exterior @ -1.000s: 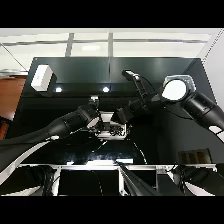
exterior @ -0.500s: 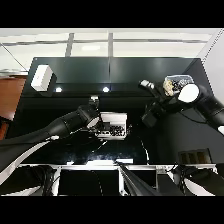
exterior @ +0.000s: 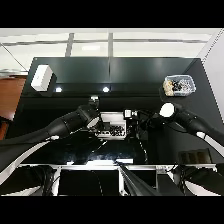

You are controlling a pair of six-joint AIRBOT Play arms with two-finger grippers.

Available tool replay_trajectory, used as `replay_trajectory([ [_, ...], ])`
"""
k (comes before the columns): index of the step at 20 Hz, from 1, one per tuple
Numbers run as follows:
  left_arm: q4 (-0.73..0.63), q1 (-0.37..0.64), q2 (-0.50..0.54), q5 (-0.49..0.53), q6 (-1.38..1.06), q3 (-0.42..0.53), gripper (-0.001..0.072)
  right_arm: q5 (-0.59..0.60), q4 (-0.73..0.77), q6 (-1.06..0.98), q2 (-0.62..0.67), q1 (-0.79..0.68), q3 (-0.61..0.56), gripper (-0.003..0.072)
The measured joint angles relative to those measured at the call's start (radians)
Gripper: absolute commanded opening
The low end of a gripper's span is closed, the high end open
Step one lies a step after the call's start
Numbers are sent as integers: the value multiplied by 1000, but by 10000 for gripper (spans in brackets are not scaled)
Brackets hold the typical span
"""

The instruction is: Fold the box and place the chain.

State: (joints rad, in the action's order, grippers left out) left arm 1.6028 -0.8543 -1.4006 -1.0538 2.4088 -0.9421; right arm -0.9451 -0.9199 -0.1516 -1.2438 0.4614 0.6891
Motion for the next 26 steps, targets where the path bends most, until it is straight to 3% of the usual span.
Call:
replay_trajectory([
  [2, 0, 0, 0, 0, 0, 0, 31, 33, 16, 55, -16, 19, -3, 707],
  [3, 0, 0, 0, 0, 0, 0, 31, 43, 23, 76, -23, 27, -4, 603],
  [7, -2, 0, 0, -1, 0, 0, 31, 70, 35, 114, -38, 54, -5, 602],
  [8, -3, 0, 0, -1, 0, 0, 31, 75, 39, 119, -40, 57, -6, 516],
  [9, -3, 0, 0, -1, 0, 0, 31, 79, 42, 123, -41, 61, -6, 487],
  [15, -6, 0, 0, -1, 0, 0, 32, 89, 43, 129, -44, 68, -6, 473],
  [16, -6, 0, 0, -2, 0, 0, 31, 89, 39, 127, -44, 69, -6, 319],
  [17, -7, 0, 0, -2, 0, 0, 31, 89, 31, 122, -44, 71, -6, 260],
  [19, -7, 0, 0, -2, 0, 0, 31, 81, 19, 114, -44, 73, -6, 232],
  [20, -7, 0, 0, -2, 0, 0, 31, 76, 13, 108, -44, 74, -6, 111],
  [21, -7, 0, 0, -2, 0, 0, 31, 70, 9, 101, -44, 74, -6, 74],
  [26, -7, 0, 0, -2, 0, 0, 31, 53, -42, 18, -31, 75, -6, 68],
])
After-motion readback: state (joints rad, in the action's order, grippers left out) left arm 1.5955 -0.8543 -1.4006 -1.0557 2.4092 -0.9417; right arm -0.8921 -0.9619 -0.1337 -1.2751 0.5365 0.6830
